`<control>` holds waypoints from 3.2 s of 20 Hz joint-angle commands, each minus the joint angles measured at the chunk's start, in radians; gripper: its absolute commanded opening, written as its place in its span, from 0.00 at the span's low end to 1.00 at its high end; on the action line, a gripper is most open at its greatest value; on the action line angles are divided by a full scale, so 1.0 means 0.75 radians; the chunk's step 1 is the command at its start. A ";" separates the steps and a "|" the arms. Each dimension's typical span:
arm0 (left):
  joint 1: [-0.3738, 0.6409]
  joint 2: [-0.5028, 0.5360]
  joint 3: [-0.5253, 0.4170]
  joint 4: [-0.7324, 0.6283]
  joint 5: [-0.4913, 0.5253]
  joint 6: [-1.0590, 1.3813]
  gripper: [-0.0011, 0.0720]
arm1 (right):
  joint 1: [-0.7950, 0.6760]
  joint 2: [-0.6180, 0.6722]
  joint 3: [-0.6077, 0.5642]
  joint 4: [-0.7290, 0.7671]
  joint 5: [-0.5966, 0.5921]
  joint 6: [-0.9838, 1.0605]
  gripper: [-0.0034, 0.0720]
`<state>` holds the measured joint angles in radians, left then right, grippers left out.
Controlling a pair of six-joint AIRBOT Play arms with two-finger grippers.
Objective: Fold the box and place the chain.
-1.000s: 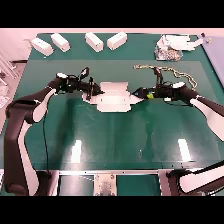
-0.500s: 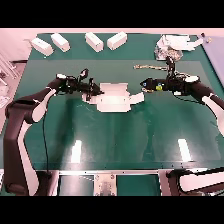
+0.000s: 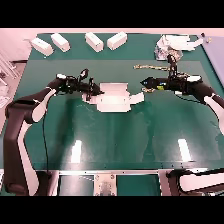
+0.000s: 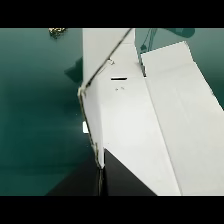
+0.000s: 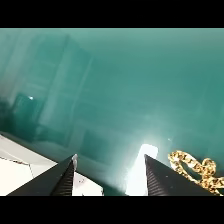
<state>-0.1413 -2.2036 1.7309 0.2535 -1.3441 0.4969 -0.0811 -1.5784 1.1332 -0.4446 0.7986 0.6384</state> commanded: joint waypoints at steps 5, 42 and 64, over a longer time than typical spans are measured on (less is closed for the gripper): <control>-0.001 0.000 -0.001 0.001 0.002 0.001 0.04 | 0.128 0.322 -0.332 0.007 -0.126 -0.228 0.73; -0.001 0.000 -0.001 0.001 -0.002 -0.003 0.04 | 0.641 0.227 -0.399 -0.330 -0.721 -1.104 0.94; -0.001 0.000 -0.001 0.001 -0.013 -0.038 0.04 | 0.387 0.101 -0.188 -0.151 -0.276 -1.283 0.94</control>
<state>-0.1413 -2.2036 1.7309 0.2546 -1.3537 0.4797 0.2333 -1.4883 0.9649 -0.5663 0.5377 -0.3130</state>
